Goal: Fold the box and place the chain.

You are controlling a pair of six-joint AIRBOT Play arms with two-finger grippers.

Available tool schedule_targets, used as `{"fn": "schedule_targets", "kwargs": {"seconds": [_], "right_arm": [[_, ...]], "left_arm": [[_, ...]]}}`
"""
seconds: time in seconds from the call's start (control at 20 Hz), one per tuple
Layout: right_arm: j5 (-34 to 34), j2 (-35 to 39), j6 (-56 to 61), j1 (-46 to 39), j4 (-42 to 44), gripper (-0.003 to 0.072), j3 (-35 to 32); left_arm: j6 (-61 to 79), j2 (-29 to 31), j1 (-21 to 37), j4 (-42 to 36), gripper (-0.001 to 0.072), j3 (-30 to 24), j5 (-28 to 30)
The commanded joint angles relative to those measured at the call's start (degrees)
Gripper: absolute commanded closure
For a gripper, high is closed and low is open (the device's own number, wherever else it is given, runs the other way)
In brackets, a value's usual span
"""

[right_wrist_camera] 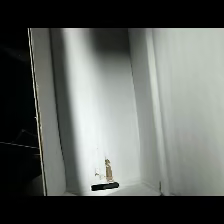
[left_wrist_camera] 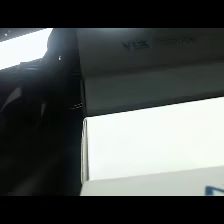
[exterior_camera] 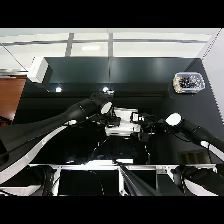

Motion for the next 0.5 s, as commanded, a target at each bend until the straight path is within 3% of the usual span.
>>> {"fn": "schedule_targets", "kwargs": {"seconds": [0.0, 0.2, 0.25, 0.3, 0.35, 0.45], "right_arm": [[0.04, -0.02, 0.00, 0.07, -0.02, 0.0279, -0.02], [0.04, -0.02, 0.00, 0.07, -0.02, 0.0279, -0.02], [0.04, -0.02, 0.00, 0.07, 0.00, 0.0279, -0.02], [0.04, -0.02, 0.00, 0.07, -0.02, 0.0279, -0.02], [0.04, -0.02, 0.00, 0.07, 0.00, 0.0279, -0.02], [0.04, -0.02, 0.00, 0.07, -0.02, 0.0279, -0.02]], "left_arm": [[-1.03, -0.28, -0.09, -0.72, 0.0679, 0.17, 0.07], [-1.09, -0.28, -0.09, -0.76, 0.0677, 0.20, 0.02], [-1.07, -0.24, -0.09, -0.81, 0.0579, 0.22, 0.00], [-1.09, -0.09, -0.09, -0.76, 0.0350, 0.22, -0.02], [-1.09, 0.02, -0.07, -0.74, 0.0234, 0.22, -0.22], [-1.09, 0.11, -0.07, -0.22, 0.0233, 0.22, -1.38]]}}
